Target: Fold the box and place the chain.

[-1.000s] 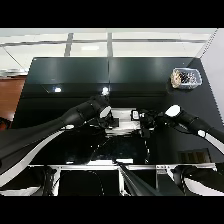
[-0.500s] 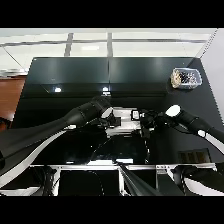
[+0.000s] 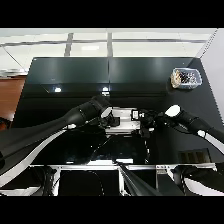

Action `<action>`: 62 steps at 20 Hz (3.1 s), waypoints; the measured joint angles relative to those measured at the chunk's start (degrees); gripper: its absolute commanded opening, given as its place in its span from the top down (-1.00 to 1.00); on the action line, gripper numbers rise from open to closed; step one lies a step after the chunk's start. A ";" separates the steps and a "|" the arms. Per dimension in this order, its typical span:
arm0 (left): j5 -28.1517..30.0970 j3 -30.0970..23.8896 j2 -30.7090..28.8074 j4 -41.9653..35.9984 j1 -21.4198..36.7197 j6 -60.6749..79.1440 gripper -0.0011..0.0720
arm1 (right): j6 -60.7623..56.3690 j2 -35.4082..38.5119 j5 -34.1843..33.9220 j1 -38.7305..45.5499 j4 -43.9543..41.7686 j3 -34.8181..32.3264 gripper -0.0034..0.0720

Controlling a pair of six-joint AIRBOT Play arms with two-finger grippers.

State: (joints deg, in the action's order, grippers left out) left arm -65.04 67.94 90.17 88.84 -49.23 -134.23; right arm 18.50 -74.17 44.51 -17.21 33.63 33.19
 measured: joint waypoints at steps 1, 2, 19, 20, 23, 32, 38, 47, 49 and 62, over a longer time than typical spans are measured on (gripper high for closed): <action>0.04 0.00 0.00 0.04 0.00 0.15 0.90 | 0.02 0.00 0.00 0.00 0.00 0.00 0.88; 0.04 0.00 0.00 0.07 0.00 0.26 0.90 | 0.04 0.00 0.00 0.00 0.00 0.00 0.88; 0.07 0.00 0.00 0.35 0.07 0.59 0.90 | -2.05 1.18 1.88 0.20 0.50 0.02 -0.88; 0.04 0.00 0.00 0.31 0.07 0.59 0.90 | -3.39 2.32 1.81 0.46 1.60 0.02 -0.88; 0.00 0.00 0.00 0.22 0.07 0.57 0.90 | -7.30 6.97 3.15 1.90 5.77 0.02 -0.88; -0.13 0.00 0.00 -0.81 0.07 0.50 0.90 | -9.57 9.68 6.36 3.30 9.68 0.02 -0.24; -0.13 0.00 0.00 -1.07 0.07 0.44 0.90 | -9.33 8.22 5.27 0.13 8.35 0.00 0.68; -0.15 -0.02 0.00 -1.05 0.11 0.42 0.90 | -11.50 4.57 2.34 -2.16 -4.98 0.02 0.18; -0.04 0.00 0.00 -1.07 0.11 0.44 0.90 | -14.69 4.22 2.05 -2.25 -5.09 0.02 0.85; 0.09 0.00 0.00 -1.11 0.11 0.44 0.90 | -63.34 10.08 23.82 22.75 12.02 8.09 0.86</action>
State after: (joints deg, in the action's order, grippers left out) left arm -64.95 67.94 90.17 87.72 -49.12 -133.80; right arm -44.84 -64.10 68.34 5.54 45.65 41.28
